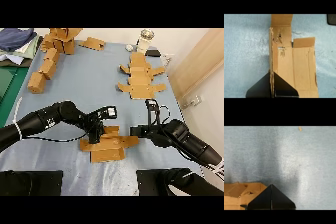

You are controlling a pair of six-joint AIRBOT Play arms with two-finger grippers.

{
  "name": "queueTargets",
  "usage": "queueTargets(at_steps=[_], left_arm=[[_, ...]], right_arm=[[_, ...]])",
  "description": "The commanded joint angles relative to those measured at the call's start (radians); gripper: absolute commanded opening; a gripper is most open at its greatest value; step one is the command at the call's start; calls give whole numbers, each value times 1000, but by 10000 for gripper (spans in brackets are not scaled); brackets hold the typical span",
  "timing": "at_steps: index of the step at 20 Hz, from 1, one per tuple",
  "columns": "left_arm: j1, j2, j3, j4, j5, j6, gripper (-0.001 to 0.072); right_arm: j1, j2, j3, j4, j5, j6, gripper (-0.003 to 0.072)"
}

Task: Fold the box.

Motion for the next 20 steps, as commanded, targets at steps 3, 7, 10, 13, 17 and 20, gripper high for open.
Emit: queueTargets(at_steps=[3, 7, 10, 13, 17, 20], left_arm=[[2, -1, 37, -4, -15, 26, 13], [2, -2, 40, -23, -26, 44, 13], [2, -2, 40, -27, -27, 58, 13], [2, -2, 40, -45, -27, 60, 13], [0, -15, 40, -52, -27, 59, 14], [0, -26, 40, -53, -26, 56, 13]], right_arm=[[0, 0, 0, 0, 5, 0, 2], [0, 0, 0, 0, 5, 0, 2], [0, 0, 0, 1, 5, 0, 1], [0, 0, 0, 1, 5, 0, 2], [0, 0, 0, 1, 5, 0, 2], [0, 0, 0, 1, 5, 0, 2]])
